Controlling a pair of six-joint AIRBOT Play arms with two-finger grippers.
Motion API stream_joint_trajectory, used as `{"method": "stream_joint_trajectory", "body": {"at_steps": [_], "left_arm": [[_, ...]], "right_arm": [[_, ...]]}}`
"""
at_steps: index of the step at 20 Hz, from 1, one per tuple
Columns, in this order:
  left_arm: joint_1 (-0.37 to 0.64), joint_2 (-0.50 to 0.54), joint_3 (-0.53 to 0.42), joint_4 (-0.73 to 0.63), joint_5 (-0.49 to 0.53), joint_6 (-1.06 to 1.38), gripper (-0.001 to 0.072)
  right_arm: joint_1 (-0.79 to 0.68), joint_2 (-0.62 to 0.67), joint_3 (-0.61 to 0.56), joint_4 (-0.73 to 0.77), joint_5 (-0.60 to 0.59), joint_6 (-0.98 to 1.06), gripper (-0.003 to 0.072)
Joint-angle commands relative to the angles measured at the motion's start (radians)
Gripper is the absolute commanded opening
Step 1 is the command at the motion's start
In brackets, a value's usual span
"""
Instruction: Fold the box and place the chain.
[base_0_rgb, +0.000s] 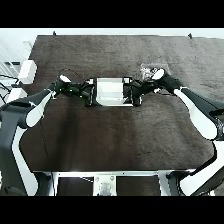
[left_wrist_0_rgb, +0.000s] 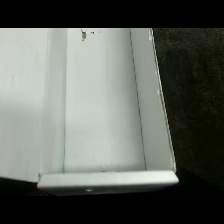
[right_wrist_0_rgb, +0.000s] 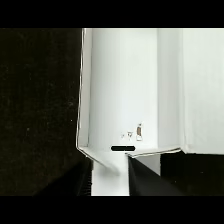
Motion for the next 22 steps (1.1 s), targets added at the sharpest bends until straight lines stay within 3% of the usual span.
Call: {"method": "stream_joint_trajectory", "body": {"at_steps": [1, 2, 12, 13, 14, 15, 17, 18, 21, 22], "left_arm": [[0.001, -0.001, 0.0, 0.0, 0.0, 0.0, 0.0285], [0.001, -0.001, 0.0, 0.0, 0.001, 0.0, 0.0284], [0.001, -0.001, 0.0, 0.0, 0.0, 0.0, 0.0284], [0.001, -0.001, 0.0, 0.0, 0.0, 0.0, 0.0284], [0.001, -0.001, 0.0, 0.0, 0.0, 0.0, 0.0285], [0.001, -0.001, 0.0, 0.0, 0.0, 0.0, 0.0284], [0.001, -0.001, 0.0, 0.0, 0.0, 0.0, 0.0284], [0.001, -0.001, 0.0, 0.0, 0.0, 0.0, 0.0284], [0.001, -0.001, 0.0, 0.0, 0.0, 0.0, 0.0284], [0.001, -0.001, 0.0, 0.0, 0.0, 0.0, 0.0284]], "right_arm": [[0.01, -0.008, 0.0, 0.053, -0.028, -0.002, 0.0195], [0.011, -0.008, 0.0, 0.079, -0.04, -0.002, 0.0145], [0.047, -0.039, 0.0, 0.129, -0.074, -0.005, 0.0157], [0.046, -0.039, 0.0, 0.128, -0.076, -0.005, 0.0182], [0.046, -0.039, 0.0, 0.129, -0.076, -0.005, 0.0303], [0.047, -0.039, 0.0, 0.128, -0.077, -0.005, 0.0479], [0.045, -0.039, 0.0, 0.126, -0.077, -0.005, 0.0521], [0.043, -0.039, 0.0, 0.117, -0.076, -0.003, 0.0588], [0.032, -0.038, 0.0, 0.113, -0.073, -0.001, 0.0586], [0.027, -0.036, 0.0, 0.107, -0.072, 0.004, 0.0434]]}}
